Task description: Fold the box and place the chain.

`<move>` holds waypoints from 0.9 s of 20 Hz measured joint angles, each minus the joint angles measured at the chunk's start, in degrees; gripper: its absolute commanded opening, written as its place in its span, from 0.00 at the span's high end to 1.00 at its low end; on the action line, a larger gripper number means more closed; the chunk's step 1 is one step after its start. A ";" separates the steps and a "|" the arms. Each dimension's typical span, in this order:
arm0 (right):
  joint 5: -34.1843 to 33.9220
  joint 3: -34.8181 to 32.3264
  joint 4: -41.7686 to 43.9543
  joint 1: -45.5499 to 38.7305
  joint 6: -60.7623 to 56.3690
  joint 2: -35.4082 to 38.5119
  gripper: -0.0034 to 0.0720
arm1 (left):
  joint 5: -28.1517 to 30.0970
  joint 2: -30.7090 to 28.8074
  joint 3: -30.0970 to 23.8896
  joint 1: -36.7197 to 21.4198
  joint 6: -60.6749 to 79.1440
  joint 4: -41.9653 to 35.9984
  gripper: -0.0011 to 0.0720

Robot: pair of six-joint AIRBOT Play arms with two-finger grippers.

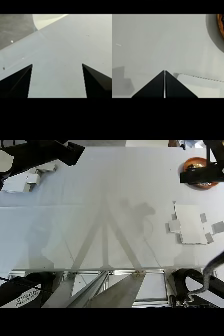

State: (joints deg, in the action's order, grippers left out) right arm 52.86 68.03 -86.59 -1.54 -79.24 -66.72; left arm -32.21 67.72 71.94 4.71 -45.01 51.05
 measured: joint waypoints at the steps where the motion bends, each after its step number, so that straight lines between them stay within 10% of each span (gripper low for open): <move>1: -0.50 0.00 0.04 0.00 -0.02 0.00 0.94 | 0.00 0.00 0.00 0.00 0.00 0.00 0.02; 4: -2.27 0.02 0.15 0.00 0.00 0.00 0.91 | 0.00 0.00 0.00 0.00 0.00 0.00 0.02; 7: -3.30 0.07 0.04 0.00 0.04 0.00 0.27 | 0.00 0.00 0.00 0.00 0.00 0.00 0.02; 18: 1.97 0.63 -19.54 -2.75 0.20 1.97 0.29 | 0.00 0.00 0.00 0.00 0.00 0.00 0.02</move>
State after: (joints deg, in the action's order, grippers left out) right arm 54.83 68.66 -106.13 -4.29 -79.05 -64.75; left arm -32.21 67.72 71.94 4.71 -45.01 51.05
